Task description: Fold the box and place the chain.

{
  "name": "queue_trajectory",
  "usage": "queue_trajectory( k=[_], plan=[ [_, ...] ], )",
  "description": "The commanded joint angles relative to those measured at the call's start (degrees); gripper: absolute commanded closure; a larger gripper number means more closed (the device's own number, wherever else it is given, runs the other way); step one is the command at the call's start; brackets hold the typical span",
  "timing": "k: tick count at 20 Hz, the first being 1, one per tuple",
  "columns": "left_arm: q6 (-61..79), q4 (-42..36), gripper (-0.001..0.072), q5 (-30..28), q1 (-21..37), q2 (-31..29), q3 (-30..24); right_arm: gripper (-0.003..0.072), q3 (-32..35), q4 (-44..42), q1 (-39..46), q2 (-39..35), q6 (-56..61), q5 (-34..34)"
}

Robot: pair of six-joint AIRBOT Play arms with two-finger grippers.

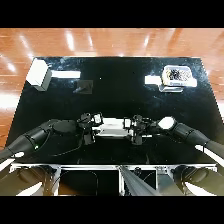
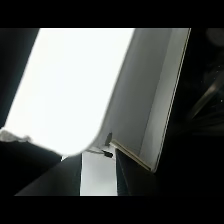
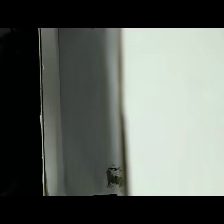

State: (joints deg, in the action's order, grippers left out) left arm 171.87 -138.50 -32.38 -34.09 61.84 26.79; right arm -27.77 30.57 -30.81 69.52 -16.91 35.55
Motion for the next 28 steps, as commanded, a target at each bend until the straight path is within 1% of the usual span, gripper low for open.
queue_trajectory(
  k=[1, 3, 6, 10, 15, 16, 17, 18, 20, 21, 22, 25, 26, 27, 28],
  plan=[
    [0.0, -0.52, 0.0401, 0.09, -1.05, 0.83, 0.09, 0.0116, -0.02, -0.07, -0.02, 0.04, 0.02, 0.0],
    [0.0, -0.79, 0.0401, -0.09, -1.75, 2.36, 0.48, 0.0116, -0.02, -0.07, -0.02, 0.04, 0.02, 0.0],
    [0.0, -1.68, 0.0401, 0.55, -2.47, 4.39, 2.49, 0.0116, -0.02, -0.07, -0.02, 0.04, 0.02, 0.0],
    [0.0, -1.73, 0.0401, 1.57, -2.4, 4.85, 4.24, 0.0116, -0.02, -0.07, -0.02, 0.04, 0.02, 0.0],
    [-0.02, -1.73, 0.0398, -0.35, -2.49, 5.29, 4.22, 0.0116, -0.02, -0.07, -0.02, 0.04, 0.02, 0.0],
    [-0.02, -1.7, 0.0368, -0.26, -2.49, 5.29, 4.22, 0.0116, -0.02, -0.07, -0.02, 0.04, 0.0, 0.0],
    [-0.04, -1.73, 0.025, -0.11, -2.49, 5.29, 4.24, 0.0116, -0.02, -0.07, -0.02, 0.04, 0.02, 0.0],
    [-0.02, -1.7, 0.0174, -0.13, -2.49, 5.29, 4.24, 0.0116, -0.02, -0.07, -0.02, 0.04, 0.02, 0.0],
    [-0.02, -1.68, 0.018, -0.22, -2.49, 5.29, 4.24, 0.0116, -0.02, -0.07, -0.02, 0.04, 0.02, 0.0],
    [-0.02, -1.68, 0.0227, -0.2, -2.49, 5.29, 4.24, 0.0116, -0.02, -0.07, -0.02, 0.04, 0.02, 0.0],
    [-0.02, -1.68, 0.032, -0.22, -2.49, 5.29, 4.24, 0.0116, -0.02, -0.07, -0.02, 0.04, 0.02, 0.0],
    [-0.02, -1.68, 0.0315, -0.15, -2.49, 5.29, 4.24, 0.0116, -0.02, -0.07, -0.02, 0.04, 0.0, 0.0],
    [-0.02, -1.66, 0.0325, -0.17, -2.49, 5.29, 4.24, 0.0116, -0.02, -0.07, -0.02, 0.04, 0.02, 0.0],
    [-0.02, -1.55, 0.0406, -0.2, -2.47, 5.29, 4.24, 0.0116, -0.02, -0.07, -0.02, 0.04, 0.02, 0.0],
    [-0.02, -1.53, 0.0469, -0.15, -2.45, 5.29, 4.24, 0.0116, -0.02, -0.07, -0.02, 0.04, 0.02, 0.0]
  ],
)
